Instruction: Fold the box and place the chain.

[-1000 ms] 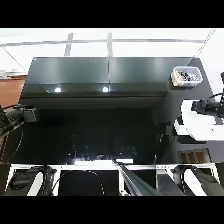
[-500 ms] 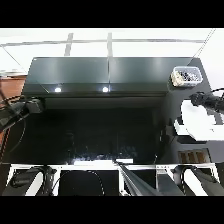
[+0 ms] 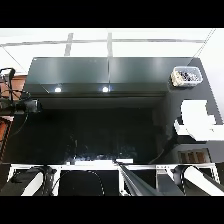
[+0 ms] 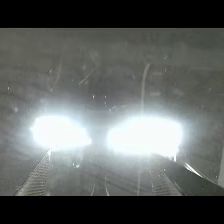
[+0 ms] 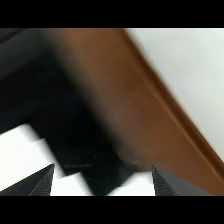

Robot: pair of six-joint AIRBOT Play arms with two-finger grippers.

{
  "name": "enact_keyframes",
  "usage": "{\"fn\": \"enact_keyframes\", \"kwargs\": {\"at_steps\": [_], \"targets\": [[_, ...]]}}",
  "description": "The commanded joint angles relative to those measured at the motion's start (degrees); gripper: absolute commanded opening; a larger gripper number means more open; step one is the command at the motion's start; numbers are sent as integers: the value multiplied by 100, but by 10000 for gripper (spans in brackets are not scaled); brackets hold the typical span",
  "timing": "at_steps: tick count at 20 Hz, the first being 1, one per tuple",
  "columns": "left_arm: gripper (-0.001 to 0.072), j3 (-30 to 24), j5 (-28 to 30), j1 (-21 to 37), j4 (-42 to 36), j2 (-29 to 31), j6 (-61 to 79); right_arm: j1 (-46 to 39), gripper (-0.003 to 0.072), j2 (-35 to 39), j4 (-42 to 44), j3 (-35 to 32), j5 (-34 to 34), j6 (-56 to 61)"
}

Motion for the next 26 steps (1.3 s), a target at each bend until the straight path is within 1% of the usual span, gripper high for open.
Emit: {"fn": "enact_keyframes", "kwargs": {"at_steps": [1,2,4,6,7,8,12,14,15,16,18,19,20,21,23,24,25,26], "targets": [[717,94,-210,-7,-48,-33,-85,-1244,711,-831,151,970,809,260],[715,94,-170,-7,-151,-33,-90,-1528,711,-1088,444,1150,1023,-22],[714,94,-105,-7,-282,-33,-105,-1996,711,-1648,1572,1434,1541,-1281],[715,94,-111,-7,-330,-33,-105,-2218,711,-2205,2826,1746,2382,-2581],[714,94,-120,-7,-332,-33,-105,-2216,711,-2452,3069,1893,2824,-3001],[714,94,-118,-7,-330,-33,-105,-2170,711,-2599,3053,1917,3156,-3436],[714,94,-111,-7,-332,-33,-105,-2087,710,-2756,2929,1836,3185,-3853],[713,94,-195,-7,-345,-33,-107,-1985,709,-2756,2175,1836,3268,-3838],[713,96,-289,-7,-459,-33,-107,-1945,680,-2756,1700,1836,3292,-3657],[713,96,-407,-7,-535,-33,-105,-1939,472,-2754,1637,1836,3294,-3578],[713,94,-560,-7,-588,-33,-101,-1912,444,-2756,1996,1836,3314,-3654],[713,94,-535,-7,-584,-33,-101,-1851,390,-2756,2022,1836,3355,-3700],[713,94,-485,-7,-584,-33,-103,-1768,264,-2754,2017,1836,3377,-3792],[713,94,-459,-7,-590,-33,-103,-1694,227,-2754,2022,1836,3368,-3825],[713,94,-466,-7,-588,-33,-103,-1510,225,-2754,1921,1838,3213,-3751],[713,94,-470,-7,-590,-33,-103,-1405,159,-2754,1799,1838,3222,-3709],[713,94,-470,-7,-592,-33,-105,-1287,14,-2752,1648,1838,3338,-3705],[713,94,-474,-7,-595,-33,-105,-1187,15,-2739,1587,1838,3434,-3659]]}}
